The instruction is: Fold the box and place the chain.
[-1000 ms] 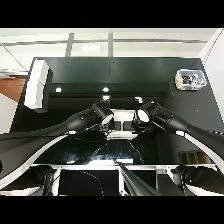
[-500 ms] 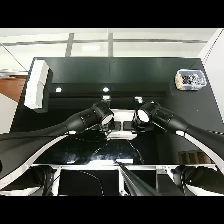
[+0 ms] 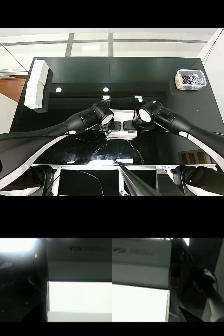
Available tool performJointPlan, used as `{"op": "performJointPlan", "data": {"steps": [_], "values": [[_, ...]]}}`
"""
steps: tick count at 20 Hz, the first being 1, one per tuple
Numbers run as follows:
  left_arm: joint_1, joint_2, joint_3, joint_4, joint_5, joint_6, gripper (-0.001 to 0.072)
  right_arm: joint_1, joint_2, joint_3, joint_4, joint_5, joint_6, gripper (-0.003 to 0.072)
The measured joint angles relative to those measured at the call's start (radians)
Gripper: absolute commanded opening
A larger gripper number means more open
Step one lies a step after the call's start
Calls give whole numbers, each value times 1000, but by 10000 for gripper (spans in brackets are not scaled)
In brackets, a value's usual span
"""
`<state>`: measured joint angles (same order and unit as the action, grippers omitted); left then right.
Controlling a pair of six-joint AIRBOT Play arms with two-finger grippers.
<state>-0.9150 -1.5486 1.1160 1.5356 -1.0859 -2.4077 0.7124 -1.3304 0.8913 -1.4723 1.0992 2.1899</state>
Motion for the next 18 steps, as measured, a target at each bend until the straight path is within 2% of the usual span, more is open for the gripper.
{"op": "performJointPlan", "data": {"steps": [6, 11, 12, 13, 15, 18], "values": [[0, 0, 0, 0, 0, 0, 28, -17, 179, 1, -51, 59, -96, 457], [0, 0, 0, 0, 1, 0, 28, -138, 408, 1, -215, 69, -156, 458], [0, 0, 0, 0, 1, 0, 28, -179, 435, 1, -266, 58, -163, 540], [0, 0, 0, 0, 2, 0, 28, -228, 452, 1, -320, 47, -169, 720], [0, 0, 0, 0, 4, -1, 28, -360, 462, 1, -403, -3, -184, 720], [0, 0, 0, 0, 5, -1, 28, -581, 410, 7, -430, -137, -224, 720]]}}
